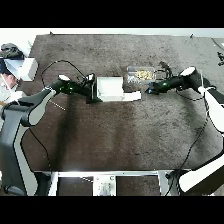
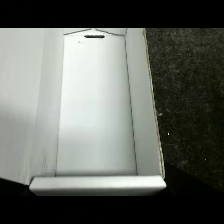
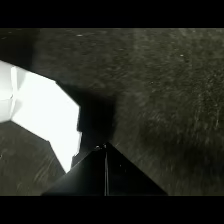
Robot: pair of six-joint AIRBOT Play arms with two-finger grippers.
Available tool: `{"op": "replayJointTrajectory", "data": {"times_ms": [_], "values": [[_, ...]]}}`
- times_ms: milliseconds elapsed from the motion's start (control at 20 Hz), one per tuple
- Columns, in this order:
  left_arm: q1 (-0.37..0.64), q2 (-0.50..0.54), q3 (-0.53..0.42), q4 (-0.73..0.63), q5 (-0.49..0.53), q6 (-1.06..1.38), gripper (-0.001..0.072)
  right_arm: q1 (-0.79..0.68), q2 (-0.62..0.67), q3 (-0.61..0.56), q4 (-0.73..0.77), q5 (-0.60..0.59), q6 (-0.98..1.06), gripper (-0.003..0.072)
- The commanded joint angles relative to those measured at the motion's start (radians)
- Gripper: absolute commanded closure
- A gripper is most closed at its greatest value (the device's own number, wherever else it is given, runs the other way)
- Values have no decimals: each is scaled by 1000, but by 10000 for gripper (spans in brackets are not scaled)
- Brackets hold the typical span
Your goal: Fold the box and place the chain.
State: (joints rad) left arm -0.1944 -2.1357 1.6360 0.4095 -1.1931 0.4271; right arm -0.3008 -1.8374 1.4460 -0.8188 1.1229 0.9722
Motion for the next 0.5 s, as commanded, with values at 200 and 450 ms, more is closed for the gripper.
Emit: {"op": "replayJointTrajectory", "data": {"times_ms": [200, 450], "values": [[0, 0, 0, 0, 0, 0, 437, 78, -88, -3, 144, 37, -32, 676], [0, 0, 0, 0, 0, 0, 437, 109, -79, -2, 390, 125, -99, 649]]}}
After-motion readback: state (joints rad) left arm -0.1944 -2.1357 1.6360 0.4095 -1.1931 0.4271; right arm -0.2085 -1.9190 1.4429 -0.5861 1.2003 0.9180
